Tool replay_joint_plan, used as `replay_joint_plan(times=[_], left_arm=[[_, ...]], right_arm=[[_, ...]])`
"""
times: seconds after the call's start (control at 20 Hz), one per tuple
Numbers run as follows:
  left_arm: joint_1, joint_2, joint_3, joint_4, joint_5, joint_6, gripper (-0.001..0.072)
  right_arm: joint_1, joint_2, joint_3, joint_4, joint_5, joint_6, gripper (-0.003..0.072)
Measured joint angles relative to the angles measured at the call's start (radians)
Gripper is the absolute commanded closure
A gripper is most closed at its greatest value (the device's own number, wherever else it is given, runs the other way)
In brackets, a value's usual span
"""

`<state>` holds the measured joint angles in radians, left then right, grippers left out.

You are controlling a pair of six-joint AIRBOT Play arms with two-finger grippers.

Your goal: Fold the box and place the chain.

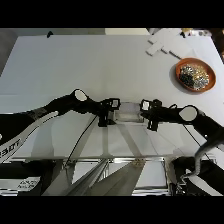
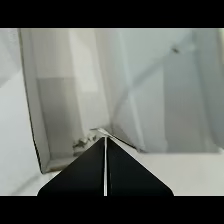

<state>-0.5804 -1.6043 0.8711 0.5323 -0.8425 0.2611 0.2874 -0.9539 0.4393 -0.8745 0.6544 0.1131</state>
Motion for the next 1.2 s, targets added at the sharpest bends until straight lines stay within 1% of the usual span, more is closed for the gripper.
replay_joint_plan(times=[0.1,0.2,0.35,0.45,0.55,0.65,0.75,0.9,1.2], left_arm=[[0.000,0.000,0.000,0.000,0.000,0.000,0.0701],[0.000,0.000,0.000,0.000,0.000,0.000,0.0701],[0.000,0.000,0.000,0.000,0.000,0.000,0.0701],[0.000,0.000,0.000,0.000,0.000,0.000,0.0701],[0.000,0.000,0.000,0.000,0.000,0.001,0.0701],[0.000,0.000,0.000,0.000,0.000,0.001,0.0701],[0.000,0.000,0.000,0.000,0.000,0.000,0.0701],[0.000,0.000,0.000,0.000,0.000,0.000,0.0701],[0.000,0.000,0.000,0.000,0.000,0.000,0.0701]], right_arm=[[0.000,0.068,0.000,-0.109,0.011,0.197,0.0673],[-0.006,0.142,0.000,-0.243,0.041,0.436,0.0673],[-0.060,0.235,0.000,-0.418,0.108,0.818,0.0673],[-0.127,0.264,0.000,-0.489,0.167,1.052,0.0673],[-0.195,0.270,0.000,-0.525,0.226,1.215,0.0673],[-0.246,0.256,0.000,-0.518,0.274,1.309,0.0673],[-0.274,0.228,-0.002,-0.464,0.299,1.348,0.0674],[-0.293,0.160,-0.011,-0.342,0.309,1.345,0.0674],[-0.303,0.005,-0.016,-0.176,0.292,1.293,0.0674]])
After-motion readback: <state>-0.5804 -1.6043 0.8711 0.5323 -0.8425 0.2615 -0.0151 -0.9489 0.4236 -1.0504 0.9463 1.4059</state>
